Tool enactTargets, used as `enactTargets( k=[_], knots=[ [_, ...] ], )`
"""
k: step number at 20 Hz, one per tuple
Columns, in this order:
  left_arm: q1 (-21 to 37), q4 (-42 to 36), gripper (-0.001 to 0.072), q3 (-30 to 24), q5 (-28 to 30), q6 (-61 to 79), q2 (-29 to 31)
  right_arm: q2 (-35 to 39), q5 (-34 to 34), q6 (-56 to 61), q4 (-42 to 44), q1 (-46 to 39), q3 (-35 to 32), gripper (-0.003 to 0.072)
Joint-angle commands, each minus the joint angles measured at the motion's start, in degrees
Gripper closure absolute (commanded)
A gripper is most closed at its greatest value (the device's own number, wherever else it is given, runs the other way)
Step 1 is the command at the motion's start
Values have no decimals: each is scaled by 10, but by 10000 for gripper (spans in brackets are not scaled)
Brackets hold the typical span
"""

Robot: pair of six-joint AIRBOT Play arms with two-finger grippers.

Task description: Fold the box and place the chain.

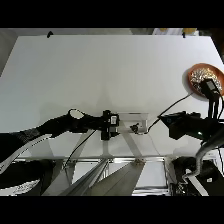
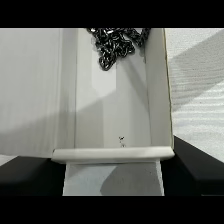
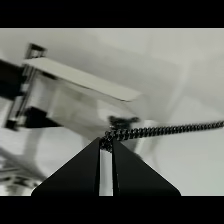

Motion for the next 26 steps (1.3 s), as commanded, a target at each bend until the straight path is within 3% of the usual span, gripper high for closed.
enactTargets(
  k=[1,7,14,18,23,26],
  knots=[
    [0,0,561,0,0,0,0,27,-3,-59,124,0,1,659],
    [0,0,561,0,0,0,0,27,-68,-93,193,0,1,659],
    [0,0,561,0,0,0,0,27,-156,-138,215,0,1,660],
    [0,0,561,0,0,0,0,27,-153,-166,250,0,1,660],
    [0,0,561,0,0,0,0,10,-79,-170,186,0,-1,659],
    [0,0,561,0,0,0,0,-16,-89,-161,222,1,-8,659]
  ],
)
